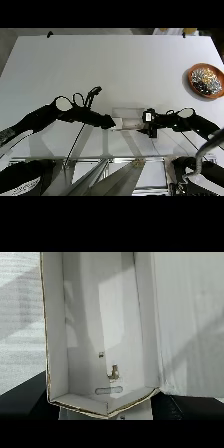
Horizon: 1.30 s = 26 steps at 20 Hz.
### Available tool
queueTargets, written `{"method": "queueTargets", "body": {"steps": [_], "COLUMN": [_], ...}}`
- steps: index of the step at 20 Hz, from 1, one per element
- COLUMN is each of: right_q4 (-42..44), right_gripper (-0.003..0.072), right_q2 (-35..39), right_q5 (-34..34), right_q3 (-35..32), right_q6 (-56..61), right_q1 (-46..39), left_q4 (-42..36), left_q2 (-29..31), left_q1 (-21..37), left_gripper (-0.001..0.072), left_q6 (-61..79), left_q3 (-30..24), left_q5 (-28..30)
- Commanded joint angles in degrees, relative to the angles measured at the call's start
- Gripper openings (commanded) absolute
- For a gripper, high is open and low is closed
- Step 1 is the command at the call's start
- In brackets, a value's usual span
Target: Fold the box and place the chain.
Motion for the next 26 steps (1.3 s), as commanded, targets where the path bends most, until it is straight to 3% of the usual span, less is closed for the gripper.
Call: {"method": "queueTargets", "body": {"steps": [1,9,14,18,24,26], "right_q4": [0.00,0.00,0.00,0.00,0.00,0.00], "right_gripper": [0.0295,0.0295,0.0295,0.0295,0.0295,0.0295], "right_q2": [0.04,0.02,0.04,0.02,0.04,0.02], "right_q5": [0.00,0.00,0.00,0.00,0.00,0.00], "right_q3": [0.00,0.00,0.00,0.00,0.00,0.00], "right_q6": [0.02,0.02,0.02,0.02,0.02,0.02], "right_q1": [0.00,0.00,0.00,0.00,0.00,0.00], "left_q4": [-0.48,11.41,22.34,30.14,38.07,38.95], "left_q2": [-0.11,-0.17,-2.36,-7.04,-9.25,-10.56], "left_q1": [-1.55,-4.11,-7.17,-9.99,-12.61,-13.53], "left_gripper": [0.0435,0.0435,0.0435,0.0435,0.0431,0.0397], "left_q6": [0.07,-11.10,-23.12,-31.39,-42.75,-44.46], "left_q3": [1.57,2.40,9.46,15.82,18.95,20.52], "left_q5": [0.92,3.69,2.38,-2.89,-5.64,-6.10]}}
